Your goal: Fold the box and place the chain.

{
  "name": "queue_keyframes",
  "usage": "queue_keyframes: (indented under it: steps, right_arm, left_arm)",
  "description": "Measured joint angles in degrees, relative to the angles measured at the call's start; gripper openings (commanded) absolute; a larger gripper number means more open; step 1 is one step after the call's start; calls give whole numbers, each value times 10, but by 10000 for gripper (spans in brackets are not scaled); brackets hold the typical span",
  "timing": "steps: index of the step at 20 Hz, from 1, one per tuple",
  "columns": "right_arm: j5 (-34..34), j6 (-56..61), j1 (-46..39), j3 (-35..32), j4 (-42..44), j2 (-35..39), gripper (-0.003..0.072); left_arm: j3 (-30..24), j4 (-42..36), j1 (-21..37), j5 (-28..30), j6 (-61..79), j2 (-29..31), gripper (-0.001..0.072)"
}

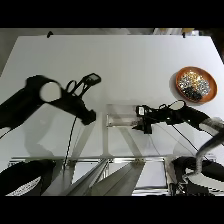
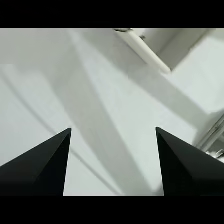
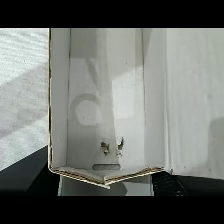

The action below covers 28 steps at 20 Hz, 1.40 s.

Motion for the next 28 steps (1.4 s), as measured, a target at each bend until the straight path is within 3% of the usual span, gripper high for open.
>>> queue_keyframes:
  steps: [2,4,6,11,18,28]
  right_arm:
    - [0,0,0,0,0,0,379]
    - [0,0,0,0,0,0,379]
    - [0,0,0,0,0,0,379]
    - [0,0,0,0,0,0,379]
    - [0,0,0,0,0,0,379]
    - [0,0,0,0,0,0,379]
  left_arm:
    - [-61,-67,46,34,235,21,579]
    - [-129,-157,87,84,486,14,703]
    - [-178,-266,112,147,696,-24,698]
    - [-219,-475,104,214,995,-129,703]
    - [-193,-553,64,242,1081,-193,709]
    - [-179,-488,55,216,1004,-205,709]
